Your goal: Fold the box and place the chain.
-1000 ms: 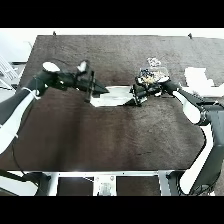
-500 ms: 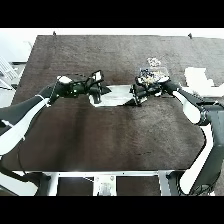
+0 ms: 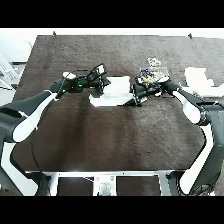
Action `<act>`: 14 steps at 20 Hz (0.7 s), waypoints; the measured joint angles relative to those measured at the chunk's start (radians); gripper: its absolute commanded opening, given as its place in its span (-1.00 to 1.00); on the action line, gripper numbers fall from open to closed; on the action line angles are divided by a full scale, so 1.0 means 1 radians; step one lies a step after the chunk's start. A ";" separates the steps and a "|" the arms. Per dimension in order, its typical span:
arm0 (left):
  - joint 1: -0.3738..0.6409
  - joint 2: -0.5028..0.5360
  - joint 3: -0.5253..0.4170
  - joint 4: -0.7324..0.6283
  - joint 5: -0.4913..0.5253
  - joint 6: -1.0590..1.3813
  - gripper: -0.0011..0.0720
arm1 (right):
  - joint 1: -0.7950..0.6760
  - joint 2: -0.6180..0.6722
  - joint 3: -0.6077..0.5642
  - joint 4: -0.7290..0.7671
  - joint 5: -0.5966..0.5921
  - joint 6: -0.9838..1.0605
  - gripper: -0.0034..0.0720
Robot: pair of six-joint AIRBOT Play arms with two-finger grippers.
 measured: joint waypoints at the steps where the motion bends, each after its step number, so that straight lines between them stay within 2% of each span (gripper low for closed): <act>1: 0.000 -0.010 0.005 -0.001 0.005 -0.003 -0.93 | 0.000 0.000 0.000 0.000 0.000 0.000 0.60; 14: -0.002 -0.078 0.029 -0.001 0.016 -0.005 -0.93 | 0.000 0.000 0.000 0.000 0.000 0.000 0.60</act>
